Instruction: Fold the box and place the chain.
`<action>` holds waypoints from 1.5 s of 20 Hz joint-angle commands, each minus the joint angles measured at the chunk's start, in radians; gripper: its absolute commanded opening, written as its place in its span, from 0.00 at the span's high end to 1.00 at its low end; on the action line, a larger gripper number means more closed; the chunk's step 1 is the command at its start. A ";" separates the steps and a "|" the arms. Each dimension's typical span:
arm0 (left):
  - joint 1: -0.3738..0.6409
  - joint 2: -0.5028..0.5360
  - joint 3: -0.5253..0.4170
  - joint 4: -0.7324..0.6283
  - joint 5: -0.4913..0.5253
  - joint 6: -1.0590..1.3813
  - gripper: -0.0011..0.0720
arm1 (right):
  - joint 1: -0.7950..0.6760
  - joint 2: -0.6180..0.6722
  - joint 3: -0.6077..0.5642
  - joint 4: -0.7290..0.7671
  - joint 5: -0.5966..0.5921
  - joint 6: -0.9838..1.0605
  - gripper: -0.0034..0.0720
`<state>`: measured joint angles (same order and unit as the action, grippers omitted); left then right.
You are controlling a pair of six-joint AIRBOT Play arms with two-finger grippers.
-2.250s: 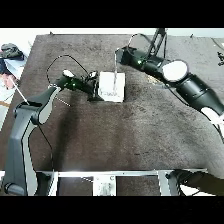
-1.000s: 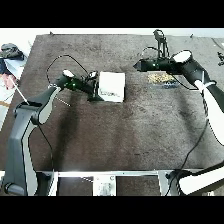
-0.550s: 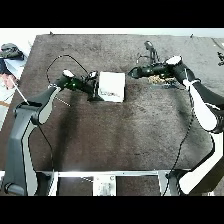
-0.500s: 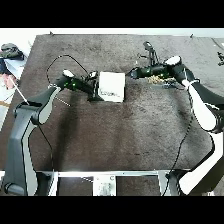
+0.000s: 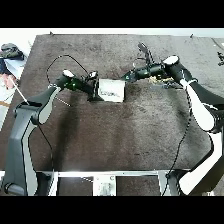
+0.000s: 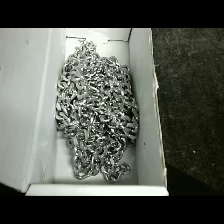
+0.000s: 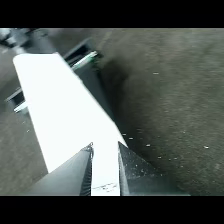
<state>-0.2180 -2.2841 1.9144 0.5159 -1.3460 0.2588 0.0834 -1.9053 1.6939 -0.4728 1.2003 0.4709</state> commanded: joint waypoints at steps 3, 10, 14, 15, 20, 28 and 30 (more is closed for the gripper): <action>0.001 0.000 0.000 0.000 0.000 0.000 0.36 | 0.027 0.002 0.029 -0.026 0.057 -0.034 0.72; 0.001 0.000 0.000 0.000 0.000 0.000 0.36 | 0.117 0.002 0.029 -0.175 0.015 -0.068 0.71; 0.001 0.000 0.000 0.000 0.000 0.000 0.36 | 0.139 0.002 0.029 -0.191 0.015 -0.142 0.50; 0.001 0.000 0.000 0.000 0.000 0.000 0.36 | 0.147 0.002 0.029 -0.209 0.013 -0.142 0.50; 0.001 0.000 0.000 0.000 0.000 0.000 0.36 | 0.178 0.002 0.028 -0.268 0.002 -0.166 0.50; 0.001 0.000 0.000 0.000 0.000 0.000 0.36 | 0.181 0.002 0.028 -0.317 -0.133 -0.200 0.50; 0.001 0.000 0.000 0.000 0.000 0.000 0.36 | 0.182 0.002 0.029 -0.316 -0.130 -0.213 0.50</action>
